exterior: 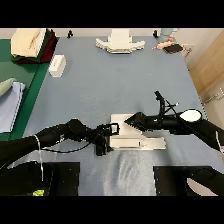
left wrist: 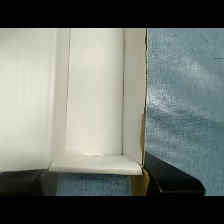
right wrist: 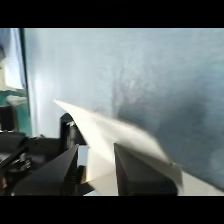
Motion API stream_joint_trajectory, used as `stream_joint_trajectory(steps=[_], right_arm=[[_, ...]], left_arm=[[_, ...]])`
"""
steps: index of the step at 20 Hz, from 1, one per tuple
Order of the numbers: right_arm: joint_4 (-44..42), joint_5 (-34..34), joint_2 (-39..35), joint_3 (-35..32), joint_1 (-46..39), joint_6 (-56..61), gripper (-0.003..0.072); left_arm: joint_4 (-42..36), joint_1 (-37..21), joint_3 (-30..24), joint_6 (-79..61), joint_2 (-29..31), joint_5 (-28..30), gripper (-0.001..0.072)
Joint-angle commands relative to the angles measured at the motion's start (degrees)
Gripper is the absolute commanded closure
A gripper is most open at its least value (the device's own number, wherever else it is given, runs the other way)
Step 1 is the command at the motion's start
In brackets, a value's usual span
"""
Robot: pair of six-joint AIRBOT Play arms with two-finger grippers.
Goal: Fold the box.
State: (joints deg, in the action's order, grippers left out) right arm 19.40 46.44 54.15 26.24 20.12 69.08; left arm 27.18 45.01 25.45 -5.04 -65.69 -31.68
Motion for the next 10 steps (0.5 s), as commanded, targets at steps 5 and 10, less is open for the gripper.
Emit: stream_joint_trajectory(steps=[5, 10], right_arm=[[3.80, -0.42, 12.94, 3.91, 0.00, -2.29, 0.0357], [4.42, -0.42, 12.98, 3.91, -0.02, -3.39, 0.0357]], left_arm=[[0.02, 0.00, -0.02, -0.02, -0.02, 0.02, 0.0286], [0.02, 0.00, -0.02, -0.04, -0.02, 0.02, 0.0286]])
